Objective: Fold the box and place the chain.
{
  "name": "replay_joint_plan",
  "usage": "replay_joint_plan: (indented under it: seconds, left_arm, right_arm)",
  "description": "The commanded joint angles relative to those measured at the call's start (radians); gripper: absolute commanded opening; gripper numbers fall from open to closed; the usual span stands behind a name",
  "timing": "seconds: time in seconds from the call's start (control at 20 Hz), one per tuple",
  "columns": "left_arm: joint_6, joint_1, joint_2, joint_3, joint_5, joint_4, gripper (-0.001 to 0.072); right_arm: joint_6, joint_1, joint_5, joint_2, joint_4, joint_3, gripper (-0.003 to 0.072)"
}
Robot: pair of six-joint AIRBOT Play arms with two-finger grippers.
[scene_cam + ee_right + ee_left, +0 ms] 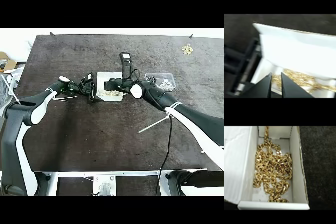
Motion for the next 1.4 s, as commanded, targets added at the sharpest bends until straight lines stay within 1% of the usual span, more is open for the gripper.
replay_joint_plan:
  seconds: [0.0, 0.05, 0.1, 0.15, 0.25, 0.4, 0.5, 0.65, 0.75, 0.9, 0.95, 1.0, 1.05, 1.1, 1.2, 1.35]
  left_arm:
    - [0.000, 0.000, 0.000, 0.000, 0.000, 0.000, 0.0459]
    - [0.000, 0.000, 0.000, 0.000, 0.000, 0.000, 0.0459]
    - [0.000, 0.000, 0.000, 0.000, 0.001, 0.000, 0.0459]
    - [0.000, 0.000, 0.000, 0.000, 0.001, 0.000, 0.0459]
    - [0.000, 0.000, 0.000, 0.000, 0.000, 0.000, 0.0459]
    - [0.000, 0.000, 0.000, 0.000, 0.001, 0.000, 0.0459]
    - [0.000, 0.000, 0.000, 0.000, 0.000, 0.000, 0.0459]
    - [0.000, 0.000, 0.000, 0.000, 0.000, 0.000, 0.0459]
    - [0.000, 0.000, 0.000, 0.000, 0.000, 0.000, 0.0459]
    - [0.000, 0.000, 0.000, 0.000, 0.000, 0.000, 0.0459]
    - [0.000, 0.000, 0.000, 0.000, 0.000, 0.000, 0.0459]
    - [0.000, 0.000, 0.000, 0.000, 0.001, 0.000, 0.0459]
    - [0.000, 0.000, 0.000, 0.000, 0.000, 0.000, 0.0459]
    - [0.000, 0.000, 0.000, 0.000, 0.000, 0.000, 0.0459]
    - [0.000, 0.000, 0.000, 0.000, 0.000, 0.000, 0.0459]
    - [0.000, 0.000, 0.000, 0.000, 0.000, 0.000, 0.0459]
  right_arm:
    - [0.019, -0.097, 0.109, 0.009, -0.096, -0.023, 0.0173]
    - [0.054, -0.144, 0.106, 0.009, -0.095, -0.055, 0.0293]
    - [0.085, -0.196, 0.105, 0.009, -0.088, -0.091, 0.0329]
    - [0.087, -0.242, 0.103, 0.010, -0.068, -0.121, 0.0315]
    - [0.087, -0.301, 0.088, 0.010, -0.062, -0.153, 0.0315]
    - [0.088, -0.365, 0.058, -0.013, -0.028, -0.162, 0.0315]
    - [0.087, -0.397, 0.014, -0.045, 0.019, -0.161, 0.0315]
    - [0.086, -0.407, -0.063, -0.103, 0.090, -0.158, 0.0315]
    - [0.072, -0.399, -0.106, -0.136, 0.149, -0.136, 0.0315]
    - [0.072, -0.379, -0.127, -0.185, 0.179, -0.083, 0.0314]
    - [0.072, -0.372, -0.128, -0.201, 0.194, -0.071, 0.0307]
    - [0.072, -0.369, -0.128, -0.206, 0.198, -0.068, 0.0132]
    - [0.072, -0.362, -0.127, -0.200, 0.203, -0.068, 0.0013]
    - [0.069, -0.351, -0.126, -0.182, 0.203, -0.068, 0.0004]
    - [0.000, -0.312, -0.107, -0.100, 0.203, -0.068, 0.0004]
    - [-0.109, -0.234, -0.119, 0.079, 0.196, -0.067, 0.0005]
